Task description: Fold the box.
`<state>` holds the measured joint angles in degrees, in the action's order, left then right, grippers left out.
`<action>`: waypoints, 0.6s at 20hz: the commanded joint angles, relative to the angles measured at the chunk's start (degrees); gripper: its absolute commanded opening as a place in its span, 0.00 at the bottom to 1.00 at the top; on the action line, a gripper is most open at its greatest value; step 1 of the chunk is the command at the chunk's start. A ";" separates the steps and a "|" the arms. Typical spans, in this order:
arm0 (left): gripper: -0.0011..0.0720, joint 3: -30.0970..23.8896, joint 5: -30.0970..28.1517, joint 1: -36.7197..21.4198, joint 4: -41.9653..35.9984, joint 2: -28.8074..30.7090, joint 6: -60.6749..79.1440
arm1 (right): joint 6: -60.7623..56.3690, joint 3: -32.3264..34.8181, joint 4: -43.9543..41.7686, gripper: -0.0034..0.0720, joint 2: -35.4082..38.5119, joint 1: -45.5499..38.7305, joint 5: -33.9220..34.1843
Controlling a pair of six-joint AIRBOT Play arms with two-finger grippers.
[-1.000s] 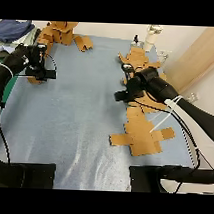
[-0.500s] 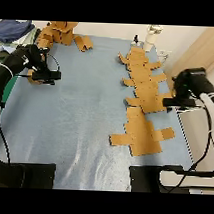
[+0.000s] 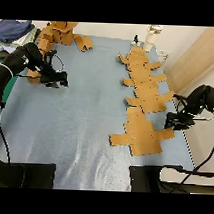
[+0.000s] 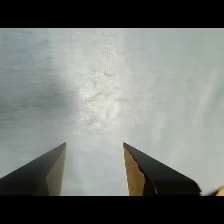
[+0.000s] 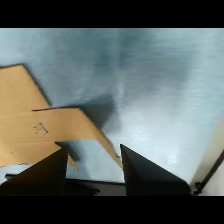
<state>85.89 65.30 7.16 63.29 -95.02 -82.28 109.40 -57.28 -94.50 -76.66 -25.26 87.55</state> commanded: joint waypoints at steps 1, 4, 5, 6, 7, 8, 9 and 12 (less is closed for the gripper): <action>0.74 0.00 3.63 0.00 -6.60 0.00 5.46 | 3.21 4.94 -3.50 0.66 1.84 -0.79 0.52; 0.74 0.00 6.82 -0.02 -10.91 0.00 9.75 | 4.09 8.63 -6.62 0.42 2.01 -0.79 0.37; 0.74 0.00 8.33 -0.02 -12.48 0.00 11.02 | 4.55 9.62 -9.20 0.23 2.12 -0.76 0.44; 0.74 0.00 10.19 -0.07 -13.94 0.02 12.24 | 5.55 10.32 -12.39 0.06 2.54 -0.68 0.66; 0.74 0.00 12.00 -0.13 -14.91 0.02 12.96 | 6.34 10.86 -16.11 0.05 3.39 0.02 0.96; 0.65 0.00 14.05 -0.31 -15.39 0.02 13.55 | 6.40 11.15 -18.91 0.05 4.57 1.49 1.14; 0.62 0.00 16.22 -0.57 -15.85 0.02 14.14 | 6.29 11.17 -20.83 0.05 5.77 3.52 1.33; 0.62 0.00 22.62 -1.77 -17.57 0.09 14.47 | 3.28 11.19 -24.30 0.05 8.90 11.56 1.55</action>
<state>85.89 81.10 6.17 48.56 -94.98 -69.47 114.65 -46.65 -113.03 -70.24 -19.29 88.71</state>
